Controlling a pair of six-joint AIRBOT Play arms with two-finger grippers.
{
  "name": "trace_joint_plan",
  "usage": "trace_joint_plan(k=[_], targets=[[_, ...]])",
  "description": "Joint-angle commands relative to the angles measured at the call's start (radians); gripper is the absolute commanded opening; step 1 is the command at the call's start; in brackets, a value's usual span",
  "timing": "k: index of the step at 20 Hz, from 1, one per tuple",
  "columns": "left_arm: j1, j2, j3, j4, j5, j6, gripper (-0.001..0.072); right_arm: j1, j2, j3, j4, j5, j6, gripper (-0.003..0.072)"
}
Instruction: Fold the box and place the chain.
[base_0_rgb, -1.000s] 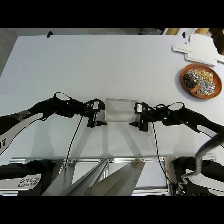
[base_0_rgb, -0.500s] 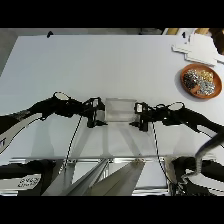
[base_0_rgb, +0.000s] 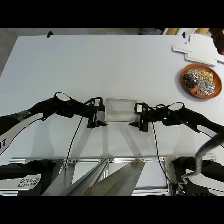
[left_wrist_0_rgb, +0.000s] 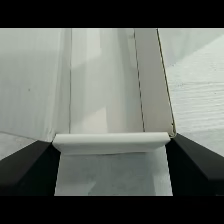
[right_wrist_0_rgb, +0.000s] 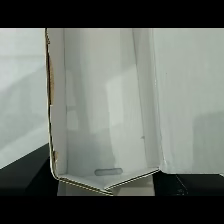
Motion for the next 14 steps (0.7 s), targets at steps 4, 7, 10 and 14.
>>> trace_joint_plan(k=[4,7,10,14], targets=[[-0.011,-0.001,0.003,0.003,0.037,-0.039,0.0689,0.000,0.000,0.000,0.001,-0.001,0.001,0.0298],[-0.022,-0.001,0.004,0.009,0.058,-0.054,0.0689,0.000,0.000,0.000,0.001,-0.001,0.001,0.0298],[-0.022,-0.001,0.005,0.009,0.057,-0.053,0.0689,0.000,0.000,0.000,0.001,-0.001,0.001,0.0298],[-0.022,0.000,0.005,0.009,0.057,-0.053,0.0685,0.000,0.000,0.000,0.001,-0.001,0.001,0.0298]])
